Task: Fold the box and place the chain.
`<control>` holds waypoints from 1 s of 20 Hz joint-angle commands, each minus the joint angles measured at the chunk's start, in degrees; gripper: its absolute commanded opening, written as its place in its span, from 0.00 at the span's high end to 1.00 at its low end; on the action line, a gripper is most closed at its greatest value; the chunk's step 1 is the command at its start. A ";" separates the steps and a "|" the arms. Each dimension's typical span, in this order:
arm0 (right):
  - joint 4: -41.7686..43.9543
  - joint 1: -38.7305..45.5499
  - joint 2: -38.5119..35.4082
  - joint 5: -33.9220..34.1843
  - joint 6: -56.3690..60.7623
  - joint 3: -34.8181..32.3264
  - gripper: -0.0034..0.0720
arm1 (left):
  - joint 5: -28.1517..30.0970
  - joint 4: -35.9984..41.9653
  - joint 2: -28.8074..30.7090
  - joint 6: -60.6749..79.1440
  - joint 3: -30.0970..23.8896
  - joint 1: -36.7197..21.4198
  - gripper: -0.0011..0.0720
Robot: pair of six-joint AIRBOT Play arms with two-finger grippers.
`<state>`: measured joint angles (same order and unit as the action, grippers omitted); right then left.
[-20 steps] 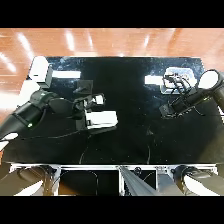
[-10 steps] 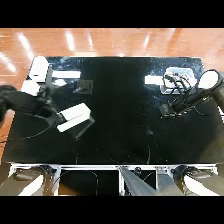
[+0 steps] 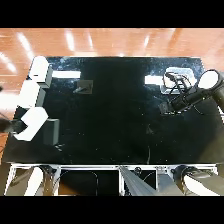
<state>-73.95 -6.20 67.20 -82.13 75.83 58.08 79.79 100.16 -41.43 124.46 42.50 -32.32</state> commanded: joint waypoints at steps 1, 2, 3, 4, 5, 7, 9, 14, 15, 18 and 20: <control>0.00 0.00 -0.02 1.05 -0.39 -0.02 0.86 | -3.69 -0.44 -1.95 -0.17 -0.44 -12.68 0.96; 0.00 0.00 -0.02 1.44 -0.39 -0.02 0.86 | -7.37 -0.15 -3.50 0.09 -0.42 -13.79 0.96; 0.02 0.00 -0.02 1.81 -0.39 -0.02 0.86 | -9.49 0.52 -4.85 2.23 -0.39 -13.94 0.96; 0.00 0.00 -0.02 2.38 -0.37 -0.02 0.86 | -10.71 1.07 -6.27 5.11 -0.37 -13.81 0.96; 0.00 0.00 -0.02 2.95 -0.37 -0.02 0.86 | -11.56 0.66 -7.63 6.84 -0.22 -13.68 0.96; 0.02 0.00 -0.02 3.61 -0.35 -0.02 0.86 | -12.98 -2.16 -10.36 8.76 0.07 -13.70 0.96; 0.02 0.00 -0.02 3.82 -0.35 -0.02 0.86 | -14.43 -1.51 -12.55 11.91 0.07 -13.70 0.96; 0.02 0.00 -0.02 3.82 0.52 -0.02 0.86 | -20.33 1.77 -15.13 16.44 0.04 -13.66 0.96; 0.02 0.00 -0.02 3.85 0.57 -0.02 0.86 | -20.96 1.73 -15.43 16.44 0.04 -13.66 0.96; 0.02 0.00 -0.02 3.78 1.16 -0.02 0.86 | -20.68 2.58 -16.31 16.39 0.04 -13.64 0.95; 0.02 0.00 -0.02 3.74 1.16 -0.02 0.86 | -19.63 2.14 -16.85 16.41 0.04 -13.18 0.95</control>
<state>-73.93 -6.20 67.20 -78.37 76.73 58.08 59.90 102.04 -57.39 140.33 42.50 -45.78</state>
